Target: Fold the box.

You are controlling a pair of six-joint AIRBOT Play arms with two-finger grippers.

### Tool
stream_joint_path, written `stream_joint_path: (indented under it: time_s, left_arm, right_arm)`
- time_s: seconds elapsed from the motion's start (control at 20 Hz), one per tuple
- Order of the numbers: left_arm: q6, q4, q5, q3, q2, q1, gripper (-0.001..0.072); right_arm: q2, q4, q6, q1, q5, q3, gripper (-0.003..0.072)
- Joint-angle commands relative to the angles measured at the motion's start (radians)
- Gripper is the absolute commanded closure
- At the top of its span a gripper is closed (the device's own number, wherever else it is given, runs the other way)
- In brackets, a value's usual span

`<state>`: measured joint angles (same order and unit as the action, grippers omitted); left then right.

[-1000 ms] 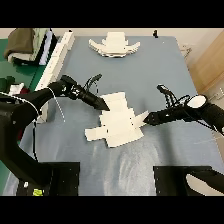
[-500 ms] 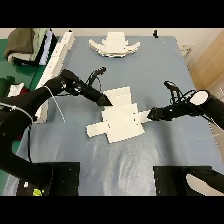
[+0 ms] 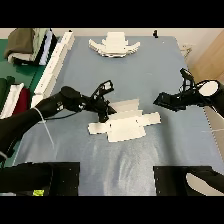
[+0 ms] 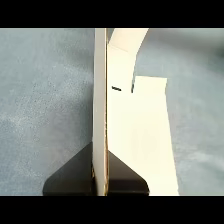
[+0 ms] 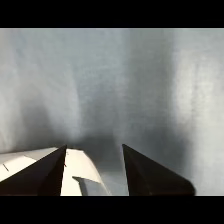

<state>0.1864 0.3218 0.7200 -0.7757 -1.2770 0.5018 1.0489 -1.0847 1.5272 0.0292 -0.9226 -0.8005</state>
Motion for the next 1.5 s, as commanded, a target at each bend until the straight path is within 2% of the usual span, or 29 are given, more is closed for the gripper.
stream_joint_path:
  time_s: [0.0, 0.35, 0.5, 0.65, 0.8, 1.0, 1.2, 1.25, 1.3, 1.45]
  left_arm:
    - [0.199, -0.098, -0.117, 0.129, 0.051, 0.050, 0.0699]
    - [0.199, -0.093, -0.081, 0.151, 0.063, 0.071, 0.0696]
    - [0.197, -0.089, -0.052, 0.151, 0.147, 0.070, 0.0696]
    - [0.129, -0.082, 0.024, 0.151, 0.211, 0.071, 0.0696]
    - [0.080, -0.074, 0.055, 0.152, 0.185, 0.070, 0.0696]
    - [0.082, -0.075, 0.049, 0.151, 0.089, 0.071, 0.0696]
    - [0.094, -0.069, -0.005, 0.147, 0.029, 0.070, 0.0696]
    - [0.106, -0.057, -0.005, 0.137, 0.028, 0.070, 0.0696]
    - [0.105, -0.048, -0.003, 0.121, 0.028, 0.070, 0.0696]
    - [0.084, -0.035, 0.031, 0.054, 0.031, 0.070, 0.0696]
  right_arm:
    - [-0.001, 0.035, 0.021, -0.002, 0.048, -0.010, 0.0120]
    - [-0.001, 0.040, 0.021, -0.002, 0.048, -0.010, 0.0121]
    - [-0.001, 0.050, 0.021, -0.002, 0.048, -0.010, 0.0122]
    - [-0.001, 0.052, 0.021, -0.002, 0.048, -0.010, 0.0122]
    - [-0.001, 0.061, 0.021, -0.002, 0.048, -0.010, 0.0122]
    - [-0.001, 0.072, 0.018, -0.002, 0.039, -0.010, 0.0124]
    - [-0.001, 0.072, 0.018, -0.002, 0.033, -0.010, 0.0129]
    - [-0.001, 0.072, 0.018, -0.002, 0.030, -0.010, 0.0201]
    - [-0.001, 0.072, 0.016, -0.002, 0.029, -0.010, 0.0230]
    - [-0.001, 0.072, 0.010, -0.002, 0.029, -0.010, 0.0230]
